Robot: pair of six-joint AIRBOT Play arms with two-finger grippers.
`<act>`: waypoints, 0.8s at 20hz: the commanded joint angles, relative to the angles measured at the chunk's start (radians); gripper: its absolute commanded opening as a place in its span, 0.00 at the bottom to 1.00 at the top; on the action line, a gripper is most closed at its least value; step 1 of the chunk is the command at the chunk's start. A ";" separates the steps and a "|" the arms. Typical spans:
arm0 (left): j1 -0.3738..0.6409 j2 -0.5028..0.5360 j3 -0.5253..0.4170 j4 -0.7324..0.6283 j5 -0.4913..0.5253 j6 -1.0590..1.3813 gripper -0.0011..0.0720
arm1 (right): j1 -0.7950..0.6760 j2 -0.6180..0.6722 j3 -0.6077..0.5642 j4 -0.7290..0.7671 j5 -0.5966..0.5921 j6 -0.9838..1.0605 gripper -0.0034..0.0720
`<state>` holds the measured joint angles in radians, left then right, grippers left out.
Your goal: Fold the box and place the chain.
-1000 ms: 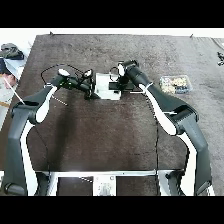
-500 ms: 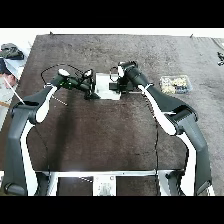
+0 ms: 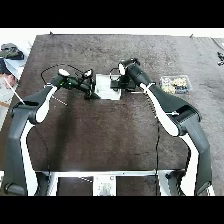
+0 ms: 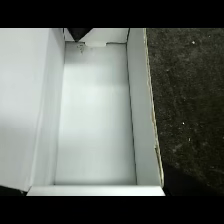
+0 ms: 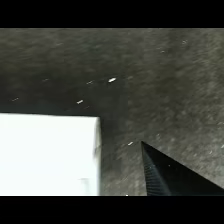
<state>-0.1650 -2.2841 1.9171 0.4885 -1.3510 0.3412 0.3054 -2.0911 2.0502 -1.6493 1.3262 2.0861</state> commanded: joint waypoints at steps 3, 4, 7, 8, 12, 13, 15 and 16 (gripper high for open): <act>0.000 -0.001 0.000 0.000 0.001 0.000 0.49 | -0.001 0.063 0.000 0.038 0.066 -0.109 0.71; 0.000 -0.001 0.000 0.000 0.001 0.000 0.49 | -0.001 0.081 0.000 0.037 0.095 -0.142 0.71; 0.000 -0.001 0.000 0.000 0.001 0.000 0.49 | -0.001 0.177 -0.037 0.025 0.066 -0.254 0.70; 0.000 -0.001 0.000 0.000 0.001 0.000 0.49 | 0.000 0.225 -0.060 0.010 0.005 -0.303 0.63; 0.000 -0.001 0.000 0.000 0.001 0.000 0.49 | -0.027 0.420 -0.206 -0.075 -0.177 -0.338 0.54; 0.000 -0.001 0.000 0.000 0.001 0.000 0.49 | -0.047 0.460 -0.258 -0.093 -0.192 -0.341 0.56; 0.000 -0.001 0.000 0.000 0.001 0.000 0.49 | -0.100 0.534 -0.378 -0.104 -0.271 -0.340 0.56; 0.000 -0.001 0.000 0.000 0.001 0.000 0.49 | -0.133 0.570 -0.443 -0.104 -0.330 -0.340 0.56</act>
